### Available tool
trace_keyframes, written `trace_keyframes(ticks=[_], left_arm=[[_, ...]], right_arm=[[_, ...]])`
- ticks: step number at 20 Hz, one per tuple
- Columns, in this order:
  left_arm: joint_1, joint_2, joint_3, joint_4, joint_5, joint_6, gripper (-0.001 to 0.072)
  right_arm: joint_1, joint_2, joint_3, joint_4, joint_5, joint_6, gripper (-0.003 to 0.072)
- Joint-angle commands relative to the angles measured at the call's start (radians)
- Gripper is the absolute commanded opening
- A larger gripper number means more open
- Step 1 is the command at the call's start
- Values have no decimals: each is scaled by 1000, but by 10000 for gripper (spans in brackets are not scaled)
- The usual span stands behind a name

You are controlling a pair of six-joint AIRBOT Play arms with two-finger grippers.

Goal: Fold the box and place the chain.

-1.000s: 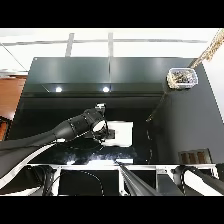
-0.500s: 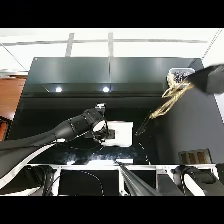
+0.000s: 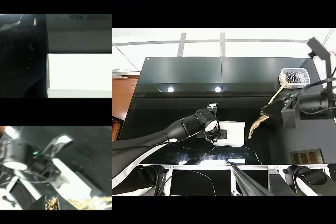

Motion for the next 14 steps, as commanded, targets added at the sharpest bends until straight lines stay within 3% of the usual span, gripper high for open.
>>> trace_keyframes(ticks=[1,7,14], left_arm=[[1,0,-1,0,0,0,33],[1,0,-1,0,0,0,33],[1,0,-1,0,0,0,33]], right_arm=[[56,0,-13,60,-31,0,42],[62,0,-13,161,-63,-1,42],[101,-5,-13,182,-124,-1,42]])
